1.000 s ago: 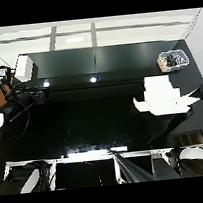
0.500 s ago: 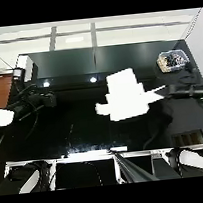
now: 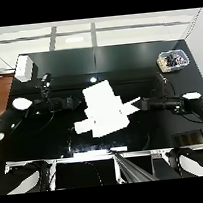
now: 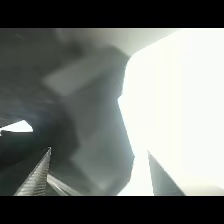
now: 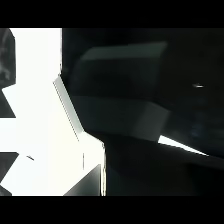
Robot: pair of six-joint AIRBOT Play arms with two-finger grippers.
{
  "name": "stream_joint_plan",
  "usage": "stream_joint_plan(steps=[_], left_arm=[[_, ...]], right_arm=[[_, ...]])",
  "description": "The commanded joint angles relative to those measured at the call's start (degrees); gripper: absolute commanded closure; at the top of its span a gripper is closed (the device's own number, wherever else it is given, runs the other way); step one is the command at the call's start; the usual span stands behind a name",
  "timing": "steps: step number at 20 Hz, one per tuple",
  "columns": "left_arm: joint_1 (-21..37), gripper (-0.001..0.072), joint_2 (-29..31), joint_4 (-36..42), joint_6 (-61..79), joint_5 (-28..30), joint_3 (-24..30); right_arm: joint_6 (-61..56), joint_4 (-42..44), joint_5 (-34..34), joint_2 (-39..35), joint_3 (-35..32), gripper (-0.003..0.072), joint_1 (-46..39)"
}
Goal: Fold the box and place the chain.
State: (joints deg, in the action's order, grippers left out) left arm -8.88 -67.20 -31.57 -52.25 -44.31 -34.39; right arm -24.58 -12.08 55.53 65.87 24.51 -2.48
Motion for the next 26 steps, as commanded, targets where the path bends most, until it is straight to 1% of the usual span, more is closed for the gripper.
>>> stream_joint_plan(steps=[1,3,6,8,9,10,12,14,15,16,17,18,19,20,21,23,24,25,26], left_arm=[[0.7,0.0003,-10.9,6.4,5.4,-13.8,-4.7],[0.3,0.0003,-16.9,8.1,7.6,-22.5,-8.0],[-0.3,0.0003,-23.8,10.6,11.2,-32.9,-12.0],[-0.4,0.0018,-27.4,10.5,12.3,-37.5,-14.2],[-0.5,0.0022,-28.7,9.9,12.3,-38.4,-15.3],[-0.9,0.0059,-29.5,8.1,12.3,-38.4,-16.3],[-2.5,0.0231,-29.9,3.1,14.0,-38.2,-18.4],[-3.5,0.0376,-29.9,-0.3,15.6,-38.5,-20.4],[-3.6,0.0477,-29.9,-0.8,16.7,-38.4,-21.0],[-3.6,0.0636,-29.9,-0.6,18.8,-38.5,-21.5],[-3.6,0.0675,-29.9,-0.5,20.1,-38.7,-21.9],[-3.6,0.0684,-29.9,-0.5,20.9,-38.7,-22.2],[-3.6,0.0685,-29.8,-0.5,20.9,-38.7,-22.6],[-3.6,0.0686,-29.6,-0.8,20.9,-38.7,-23.0],[-3.6,0.0687,-28.9,-1.2,20.9,-38.3,-23.3],[-3.7,0.0688,-26.4,-1.9,20.7,-37.4,-23.4],[-4.3,0.0688,-24.6,-2.6,20.3,-37.2,-23.4],[-5.3,0.0689,-22.7,-2.8,20.3,-35.8,-23.0],[-6.8,0.0689,-20.5,-3.4,21.0,-33.0,-22.4]], right_arm=[[0.4,0.5,-1.8,-0.5,-0.5,0.0672,3.3],[0.4,0.5,-1.8,-0.5,-0.5,0.0672,3.3],[0.4,0.5,-1.8,-0.5,-0.5,0.0672,3.3],[0.4,0.5,-1.8,-0.5,-0.5,0.0672,3.3],[0.4,0.4,-1.8,-0.5,-0.5,0.0672,3.3],[0.4,0.4,-1.8,-0.5,-0.5,0.0672,3.3],[0.4,0.4,-2.0,-0.5,-0.5,0.0672,3.3],[0.4,0.4,-2.3,-0.5,-0.5,0.0672,3.3],[0.4,0.4,-2.3,-0.5,-0.5,0.0672,3.3],[0.4,0.4,-2.2,-0.5,-0.5,0.0672,3.3],[0.4,0.2,-2.2,-0.5,-0.5,0.0672,3.3],[0.4,-0.1,-2.3,-0.5,-0.4,0.0669,3.3],[-0.7,0.1,-1.7,-0.5,0.0,0.0443,3.1],[-1.8,-0.4,0.7,-0.5,1.4,0.0049,2.7],[-1.7,-1.7,4.2,-0.5,3.9,-0.0023,1.8],[-1.9,-8.3,12.6,-0.5,11.7,-0.0020,-0.3],[-2.9,-12.9,15.5,-0.5,15.5,-0.0021,-0.6],[-3.8,-17.3,17.9,-0.5,18.9,-0.0020,-0.5],[-4.4,-20.4,19.9,-0.5,21.7,-0.0020,-0.3]])
